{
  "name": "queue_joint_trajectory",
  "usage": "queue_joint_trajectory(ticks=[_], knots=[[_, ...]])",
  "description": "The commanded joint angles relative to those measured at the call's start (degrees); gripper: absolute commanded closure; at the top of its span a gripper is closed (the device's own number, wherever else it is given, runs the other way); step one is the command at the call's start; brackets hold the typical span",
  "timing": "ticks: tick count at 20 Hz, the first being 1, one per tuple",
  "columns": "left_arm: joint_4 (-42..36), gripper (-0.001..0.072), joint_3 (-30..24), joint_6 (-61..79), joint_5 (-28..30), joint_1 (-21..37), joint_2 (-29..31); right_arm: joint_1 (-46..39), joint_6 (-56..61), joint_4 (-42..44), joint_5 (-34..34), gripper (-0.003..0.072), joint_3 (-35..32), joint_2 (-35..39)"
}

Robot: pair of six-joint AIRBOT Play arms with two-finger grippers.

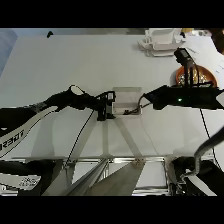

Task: Fold the box and place the chain.

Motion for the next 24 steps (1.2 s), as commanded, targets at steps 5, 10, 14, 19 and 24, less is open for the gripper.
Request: queue_joint_trajectory(ticks=[5,10,14,19,24], knots=[[0.0,0.0696,0.0,0.0,0.0,0.0,0.0,9.9,-1.8,1.4,-6.3,0.0669,0.0,-4.5],[0.0,0.0696,0.0,0.0,0.0,0.0,0.0,10.8,-1.6,-0.1,-6.4,0.0668,0.0,-13.2],[0.0,0.0697,0.0,0.0,0.0,0.0,0.0,10.8,-1.4,-0.3,-6.2,0.0668,-0.1,-19.7],[0.0,0.0697,0.0,0.0,0.0,0.0,0.0,10.8,-1.4,-2.0,-6.6,0.0646,-0.1,-23.0],[0.0,0.0697,0.0,0.0,0.0,0.0,0.0,10.2,-1.3,-4.3,-6.5,0.0404,0.0,-22.1]])
